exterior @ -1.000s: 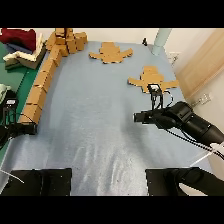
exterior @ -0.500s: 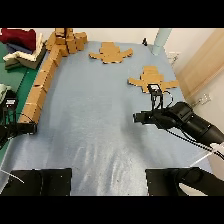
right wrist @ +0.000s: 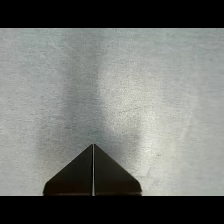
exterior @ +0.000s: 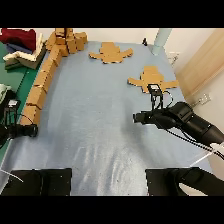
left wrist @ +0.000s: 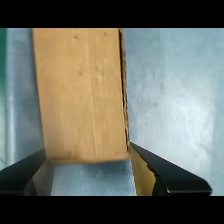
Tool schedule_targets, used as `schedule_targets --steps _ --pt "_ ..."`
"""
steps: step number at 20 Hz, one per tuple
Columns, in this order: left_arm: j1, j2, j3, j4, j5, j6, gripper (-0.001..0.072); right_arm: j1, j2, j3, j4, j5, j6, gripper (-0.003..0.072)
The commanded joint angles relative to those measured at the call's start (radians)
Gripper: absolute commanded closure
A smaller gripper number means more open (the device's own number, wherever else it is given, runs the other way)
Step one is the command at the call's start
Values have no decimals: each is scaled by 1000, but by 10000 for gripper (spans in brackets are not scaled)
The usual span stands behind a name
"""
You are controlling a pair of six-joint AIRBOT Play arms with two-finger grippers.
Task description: Fold the box.
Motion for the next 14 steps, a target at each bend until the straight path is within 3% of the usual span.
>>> schedule_targets --steps 1,4,7,8,9,10,12,14 --pt "1 43 79 277 -337 -161 5 0 0 0 0 2 0 681" --pt "1 121 180 428 -531 -376 5 -1 0 0 0 2 -1 681" --pt "-2 214 291 292 -616 -549 6 -3 -7 0 4 3 -1 681" --pt "-14 238 325 179 -639 -552 138 -3 -15 1 5 3 -1 681" --pt "-42 249 358 72 -669 -521 504 -3 -31 9 5 4 -3 681" --pt "-90 250 392 -43 -686 -477 695 -6 -53 28 14 3 -27 680" --pt "-231 225 449 -151 -624 -555 696 -31 -122 102 78 -15 -121 681" --pt "-424 148 515 -137 -553 -633 697 -75 -217 219 153 -53 -205 681"
